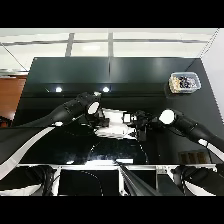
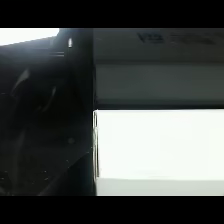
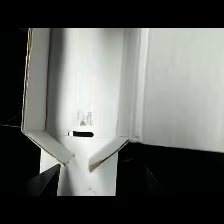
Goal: Fold the box and place the chain.
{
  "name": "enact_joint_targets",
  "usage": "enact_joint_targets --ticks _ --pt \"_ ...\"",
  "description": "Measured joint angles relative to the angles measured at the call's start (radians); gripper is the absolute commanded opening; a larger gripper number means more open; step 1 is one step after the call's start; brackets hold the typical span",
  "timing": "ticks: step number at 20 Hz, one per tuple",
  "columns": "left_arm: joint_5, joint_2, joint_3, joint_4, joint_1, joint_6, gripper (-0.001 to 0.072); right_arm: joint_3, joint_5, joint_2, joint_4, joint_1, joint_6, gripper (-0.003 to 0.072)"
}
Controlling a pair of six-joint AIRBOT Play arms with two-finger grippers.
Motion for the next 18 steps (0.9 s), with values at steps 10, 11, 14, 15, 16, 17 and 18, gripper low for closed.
enact_joint_targets --ticks 10,11,14,15,16,17,18 --pt "0.014 0.0 0.0 0.009 -0.001 -0.008 0.0026 -0.011 0.051 -0.009 0.081 0.003 0.003 0.0169" --pt "0.014 0.0 0.0 0.009 -0.001 -0.008 0.0025 -0.012 0.05 -0.013 0.097 0.005 0.003 0.0169" --pt "0.013 0.0 0.0 0.012 -0.001 -0.008 0.0026 -0.015 0.026 -0.029 0.125 0.031 0.002 0.0104" --pt "0.011 0.0 0.0 0.013 -0.001 -0.007 0.0026 -0.015 0.011 -0.032 0.127 0.043 0.002 0.0105" --pt "0.008 0.0 0.0 0.017 -0.001 -0.007 0.0026 -0.015 -0.007 -0.035 0.138 0.059 0.002 0.0104" --pt "0.006 0.0 0.0 0.019 -0.001 -0.007 0.0026 -0.015 -0.025 -0.039 0.149 0.072 0.004 0.0105" --pt "0.006 0.0 0.0 0.02 -0.001 -0.007 0.0026 -0.015 -0.046 -0.042 0.165 0.084 0.006 0.0105"
